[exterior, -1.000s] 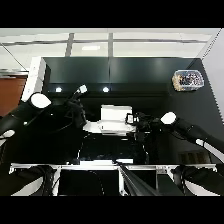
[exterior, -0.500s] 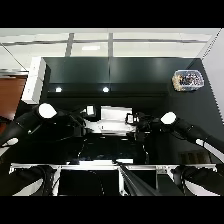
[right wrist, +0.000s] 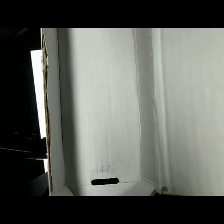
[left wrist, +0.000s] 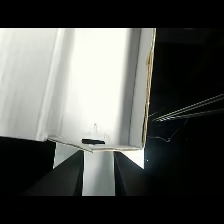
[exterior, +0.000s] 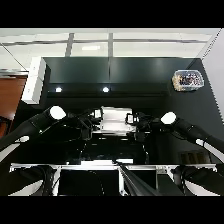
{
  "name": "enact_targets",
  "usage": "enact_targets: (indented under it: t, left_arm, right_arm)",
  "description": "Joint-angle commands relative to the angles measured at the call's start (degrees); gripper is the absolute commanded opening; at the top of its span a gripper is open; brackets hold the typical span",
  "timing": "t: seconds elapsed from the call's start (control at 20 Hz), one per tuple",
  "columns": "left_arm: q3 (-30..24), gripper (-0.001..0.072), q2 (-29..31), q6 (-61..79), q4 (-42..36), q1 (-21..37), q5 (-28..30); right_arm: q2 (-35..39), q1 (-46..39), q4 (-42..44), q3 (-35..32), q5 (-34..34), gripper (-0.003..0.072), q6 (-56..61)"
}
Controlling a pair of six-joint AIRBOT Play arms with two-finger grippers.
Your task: Fold the box and place the chain.
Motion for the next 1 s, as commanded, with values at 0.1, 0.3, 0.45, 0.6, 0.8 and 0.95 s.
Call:
enact_targets:
  t: [0.1, 0.3, 0.45, 0.6, 0.8, 0.95]
  left_arm:
    - [-0.02, 0.0223, -1.38, 0.46, -7.13, -0.2, 0.55]
    - [-0.02, 0.0222, -3.78, 4.31, -12.63, -1.81, -0.11]
    - [-0.02, 0.022, -3.85, 4.46, -12.39, -2.75, 1.66]
    - [-0.02, 0.0229, -3.85, 4.57, -11.56, -2.69, 1.64]
    - [-0.02, 0.0469, -3.85, 4.57, -11.3, -2.71, 0.94]
    - [0.0, 0.0237, -3.82, 4.61, -11.3, -2.71, 1.18]
  right_arm:
    - [-0.02, 0.04, 0.0, 0.0, 0.0, 0.0394, 0.02]
    - [-0.02, 0.04, 0.0, 0.0, 0.02, 0.0394, 0.02]
    - [-0.02, 0.04, 0.0, 0.0, 0.0, 0.0394, 0.02]
    - [-0.02, 0.04, 0.0, 0.0, 0.02, 0.0394, 0.02]
    - [-0.02, 0.04, 0.0, 0.0, 0.0, 0.0394, 0.02]
    - [-0.02, 0.04, 0.0, 0.0, 0.0, 0.0394, 0.02]
